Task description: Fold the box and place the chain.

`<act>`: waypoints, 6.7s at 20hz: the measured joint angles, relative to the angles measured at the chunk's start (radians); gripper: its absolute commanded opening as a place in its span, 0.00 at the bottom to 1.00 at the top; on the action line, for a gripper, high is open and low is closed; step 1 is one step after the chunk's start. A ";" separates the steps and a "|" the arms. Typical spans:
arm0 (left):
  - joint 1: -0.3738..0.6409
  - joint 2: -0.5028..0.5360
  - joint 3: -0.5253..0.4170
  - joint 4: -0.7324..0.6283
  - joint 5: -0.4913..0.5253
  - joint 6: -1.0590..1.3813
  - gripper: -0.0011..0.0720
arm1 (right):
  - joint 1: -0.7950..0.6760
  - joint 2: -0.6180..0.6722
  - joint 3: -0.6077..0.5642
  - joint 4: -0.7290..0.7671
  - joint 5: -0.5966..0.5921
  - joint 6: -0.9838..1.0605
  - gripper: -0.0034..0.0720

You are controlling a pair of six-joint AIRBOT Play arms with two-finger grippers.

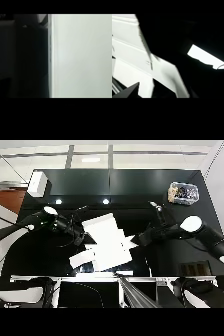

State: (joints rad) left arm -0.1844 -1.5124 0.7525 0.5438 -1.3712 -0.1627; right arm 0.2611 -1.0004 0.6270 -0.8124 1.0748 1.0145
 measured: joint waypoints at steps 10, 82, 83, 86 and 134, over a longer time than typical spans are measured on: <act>-0.313 0.259 -0.008 0.166 0.486 0.119 0.05 | -0.288 0.000 0.175 -0.623 0.033 0.000 0.97; -0.342 0.130 -0.012 0.282 0.525 0.101 0.05 | 0.301 -0.006 -0.123 -0.056 -0.355 -0.765 0.97; -0.342 0.130 -0.012 0.282 0.525 0.099 0.05 | 0.293 -0.006 -0.115 -0.057 -0.352 -0.763 0.97; -0.342 0.129 -0.012 0.282 0.525 0.099 0.05 | 0.278 -0.006 -0.094 -0.061 -0.346 -0.760 0.97; -0.343 0.129 -0.012 0.282 0.520 0.103 0.05 | 0.269 -0.188 -0.083 0.100 -0.262 -0.937 0.97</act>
State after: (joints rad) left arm -0.5270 -1.3838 0.7403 0.8257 -0.8516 -0.0597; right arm 0.5297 -1.1881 0.5442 -0.7124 0.8131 0.0772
